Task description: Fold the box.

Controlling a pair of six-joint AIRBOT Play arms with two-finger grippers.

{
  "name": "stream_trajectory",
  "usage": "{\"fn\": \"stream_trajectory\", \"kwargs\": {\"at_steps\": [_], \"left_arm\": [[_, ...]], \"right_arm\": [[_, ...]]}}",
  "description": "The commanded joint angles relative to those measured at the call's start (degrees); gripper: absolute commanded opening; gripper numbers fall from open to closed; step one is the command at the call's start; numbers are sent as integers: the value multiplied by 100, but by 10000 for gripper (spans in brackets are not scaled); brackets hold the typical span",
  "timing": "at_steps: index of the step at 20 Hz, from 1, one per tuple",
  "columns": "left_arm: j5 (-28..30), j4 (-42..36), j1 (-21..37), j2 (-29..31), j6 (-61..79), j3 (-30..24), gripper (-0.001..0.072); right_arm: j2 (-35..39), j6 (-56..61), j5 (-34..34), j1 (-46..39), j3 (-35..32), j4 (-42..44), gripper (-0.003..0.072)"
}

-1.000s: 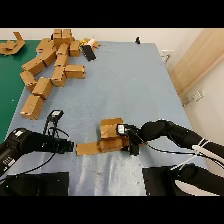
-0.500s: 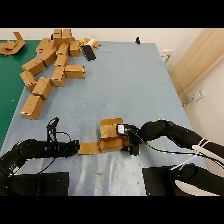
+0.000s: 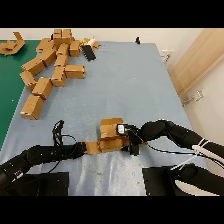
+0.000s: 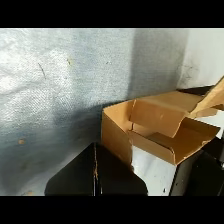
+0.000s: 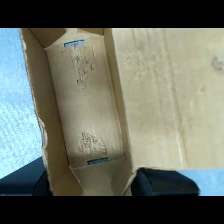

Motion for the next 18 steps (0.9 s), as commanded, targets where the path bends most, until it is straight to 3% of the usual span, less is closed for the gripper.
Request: {"fn": "stream_trajectory", "kwargs": {"at_steps": [1,5,9,18], "left_arm": [[612,-308,-374,-74,9,-26,11],[866,-588,-625,-66,24,61,11],[802,-581,-623,-68,192,431,10],[693,-584,-612,-240,-103,540,13]], "right_arm": [[0,0,0,2,-2,2,574],[0,0,0,2,-2,2,573],[0,0,0,2,-2,2,573],[0,0,0,2,-2,2,573]]}}
